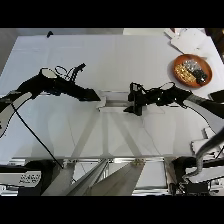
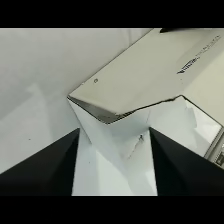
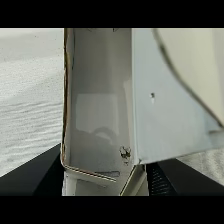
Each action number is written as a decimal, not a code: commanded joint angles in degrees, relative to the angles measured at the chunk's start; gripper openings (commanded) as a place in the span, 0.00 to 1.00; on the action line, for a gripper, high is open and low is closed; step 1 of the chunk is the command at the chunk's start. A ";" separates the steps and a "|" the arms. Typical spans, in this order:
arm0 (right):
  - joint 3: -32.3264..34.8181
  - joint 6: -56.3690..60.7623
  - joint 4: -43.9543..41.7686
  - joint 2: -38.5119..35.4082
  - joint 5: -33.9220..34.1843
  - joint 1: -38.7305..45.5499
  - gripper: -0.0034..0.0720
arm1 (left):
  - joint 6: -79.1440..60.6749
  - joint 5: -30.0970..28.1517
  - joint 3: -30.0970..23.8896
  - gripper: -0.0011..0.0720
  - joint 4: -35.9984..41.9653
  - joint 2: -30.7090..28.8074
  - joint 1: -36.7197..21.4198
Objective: Fold the box and place the chain.
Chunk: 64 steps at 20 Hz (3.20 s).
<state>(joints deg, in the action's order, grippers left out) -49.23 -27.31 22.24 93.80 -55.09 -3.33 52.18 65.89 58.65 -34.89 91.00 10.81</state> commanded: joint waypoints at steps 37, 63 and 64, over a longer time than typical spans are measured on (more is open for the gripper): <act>-0.04 0.00 0.00 0.02 0.00 0.00 0.59 | 5.46 -4.37 -0.07 0.97 -1.66 2.38 5.09; -0.04 0.00 0.00 0.02 0.00 0.00 0.59 | 12.81 -10.56 -0.04 0.96 -11.72 2.36 7.15; -0.04 0.00 0.00 0.02 0.00 0.00 0.59 | 12.83 -10.21 -0.04 0.96 -11.72 2.36 7.15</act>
<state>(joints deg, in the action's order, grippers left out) -49.23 -27.33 22.26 93.80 -55.07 -3.33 63.44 54.61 58.65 -44.97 93.32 18.00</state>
